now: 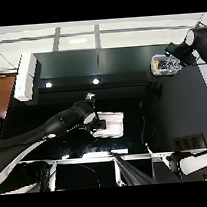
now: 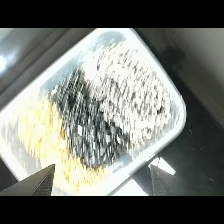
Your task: Fold the box and place the chain.
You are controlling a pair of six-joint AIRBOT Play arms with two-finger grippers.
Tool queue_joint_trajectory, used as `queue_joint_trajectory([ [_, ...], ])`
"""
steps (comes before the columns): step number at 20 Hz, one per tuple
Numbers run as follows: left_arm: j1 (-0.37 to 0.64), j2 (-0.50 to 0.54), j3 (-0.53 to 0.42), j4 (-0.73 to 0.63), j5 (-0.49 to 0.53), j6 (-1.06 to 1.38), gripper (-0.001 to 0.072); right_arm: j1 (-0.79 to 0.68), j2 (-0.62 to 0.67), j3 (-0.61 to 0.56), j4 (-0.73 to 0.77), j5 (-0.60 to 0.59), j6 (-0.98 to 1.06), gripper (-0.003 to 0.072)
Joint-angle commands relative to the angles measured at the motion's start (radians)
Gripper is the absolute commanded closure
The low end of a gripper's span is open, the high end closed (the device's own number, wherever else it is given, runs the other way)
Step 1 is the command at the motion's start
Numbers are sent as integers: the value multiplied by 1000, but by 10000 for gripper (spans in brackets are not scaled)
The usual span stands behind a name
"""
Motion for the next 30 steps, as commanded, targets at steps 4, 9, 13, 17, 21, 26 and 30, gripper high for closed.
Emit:
queue_joint_trajectory([
  [4, 0, 0, 0, 0, 0, 1, 681, -46, -176, 146, -11, 26, 243, 68],
  [9, 0, 0, 0, 0, 0, 1, 681, -89, -209, 146, -11, 13, 255, 67],
  [13, 0, 0, 0, 0, 0, 1, 681, -93, -248, 146, 39, -48, 255, 67],
  [17, 0, 0, 0, 0, 0, 1, 681, -93, -279, 146, 87, -59, 254, 199],
  [21, 0, 0, 0, 0, 0, 1, 681, -93, -248, 146, 84, -48, 140, 670],
  [26, 0, 0, 0, 0, 0, 1, 681, -96, -116, 146, 16, 15, -91, 670],
  [30, 0, 0, 0, 0, 0, 1, 681, -96, 16, 146, 38, 33, -249, 671],
])
